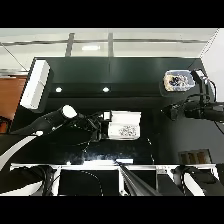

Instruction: Fold the box and place the chain.

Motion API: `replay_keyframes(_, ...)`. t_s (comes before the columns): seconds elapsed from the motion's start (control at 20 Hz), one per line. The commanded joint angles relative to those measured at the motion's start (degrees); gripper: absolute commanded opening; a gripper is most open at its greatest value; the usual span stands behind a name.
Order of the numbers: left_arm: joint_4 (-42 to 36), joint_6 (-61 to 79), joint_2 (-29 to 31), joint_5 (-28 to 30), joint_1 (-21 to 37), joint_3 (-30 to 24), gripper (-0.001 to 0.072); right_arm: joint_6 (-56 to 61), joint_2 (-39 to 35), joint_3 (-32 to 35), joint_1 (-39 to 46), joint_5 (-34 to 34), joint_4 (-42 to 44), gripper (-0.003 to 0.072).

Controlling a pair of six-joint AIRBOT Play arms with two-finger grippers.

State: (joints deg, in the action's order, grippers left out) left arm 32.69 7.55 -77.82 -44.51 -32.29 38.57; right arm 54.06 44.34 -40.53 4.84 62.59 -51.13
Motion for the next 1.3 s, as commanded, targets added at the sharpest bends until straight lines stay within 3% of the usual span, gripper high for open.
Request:
replay_keyframes(0.0,-0.79,-0.31,-0.66,1.01,-0.59,-0.02,0.0699,-0.09,-0.04,-0.04,0.04,-0.04,0.02,0.0572)
replay_keyframes(0.2,-0.85,-0.26,-0.72,0.76,-0.59,0.04,0.0697,-0.11,-0.02,-0.02,0.04,-0.11,0.02,0.0572)
replay_keyframes(0.25,-0.85,-0.26,-0.72,0.81,-0.57,0.04,0.0652,-0.11,-0.02,-0.02,0.04,-0.17,0.02,0.0572)
replay_keyframes(0.3,-0.85,-0.26,-0.72,0.81,-0.57,0.04,0.0533,-0.11,-0.02,-0.02,0.04,-0.24,0.07,0.0572)
replay_keyframes(0.35,-0.81,-0.26,-0.72,0.81,-0.59,0.04,0.0466,-0.09,-0.02,-0.02,0.02,-0.22,0.24,0.0572)
replay_keyframes(0.45,-0.79,-0.26,-0.74,0.85,-0.57,0.04,0.0465,1.38,0.00,-0.02,0.00,0.09,1.27,0.0573)
replay_keyframes(0.65,-0.81,-0.28,-0.74,0.83,-0.57,0.02,0.0465,15.58,3.32,-0.04,-4.37,-5.07,2.51,0.0572)
replay_keyframes(0.8,-0.79,-0.28,-0.74,0.85,-0.57,0.02,0.0466,15.80,10.82,-1.92,-11.06,-12.59,3.72,0.0571)
replay_keyframes(0.9,-0.79,-0.26,-0.76,0.90,-0.57,0.02,0.0465,15.10,17.11,-5.70,-14.40,-13.77,3.74,0.0572)
replay_keyframes(1.05,-0.76,-0.26,-0.76,1.49,-0.57,0.02,0.0466,8.70,24.35,-9.73,-17.66,-8.28,3.78,0.0573)
replay_keyframes(1.15,-0.76,-0.26,-0.76,1.49,-0.57,0.02,0.0466,2.21,25.46,-9.97,-18.49,-5.77,3.80,0.0573)
replay_keyframes(1.25,-0.76,-0.24,-0.76,1.49,-0.57,0.02,0.0466,-10.16,25.00,-11.65,-18.51,1.22,3.69,0.0571)
